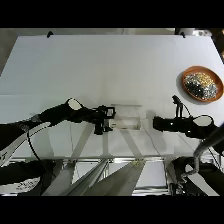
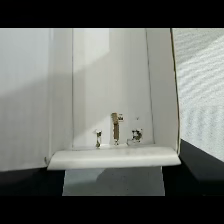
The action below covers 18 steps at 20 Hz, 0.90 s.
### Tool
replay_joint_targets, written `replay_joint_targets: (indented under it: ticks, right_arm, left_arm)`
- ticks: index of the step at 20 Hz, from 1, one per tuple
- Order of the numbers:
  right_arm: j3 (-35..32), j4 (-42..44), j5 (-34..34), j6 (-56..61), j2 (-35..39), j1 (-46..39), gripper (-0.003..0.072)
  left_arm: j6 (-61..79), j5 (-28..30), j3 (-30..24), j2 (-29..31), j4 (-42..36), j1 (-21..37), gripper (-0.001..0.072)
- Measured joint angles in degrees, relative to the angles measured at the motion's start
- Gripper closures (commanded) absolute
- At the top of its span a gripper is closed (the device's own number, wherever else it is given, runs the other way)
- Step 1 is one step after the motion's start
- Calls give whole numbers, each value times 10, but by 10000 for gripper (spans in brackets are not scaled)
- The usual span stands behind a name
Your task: Fold the box and place the chain.
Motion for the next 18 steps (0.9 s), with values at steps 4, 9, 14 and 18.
replay_joint_targets:
  ticks: [4, 9, 14, 18]
  right_arm:
    - [23, 35, 41, -35, 0, 1, 623]
    - [48, 46, 78, -56, 0, 13, 491]
    - [54, 48, 89, -64, 0, 39, 224]
    - [54, 40, 81, -66, 0, 45, 224]
  left_arm:
    - [0, 0, 0, 0, 0, 0, 372]
    - [0, 0, 0, 0, 0, 0, 372]
    - [0, 0, 0, 0, 0, 0, 372]
    - [0, 0, 0, 0, 0, 0, 372]
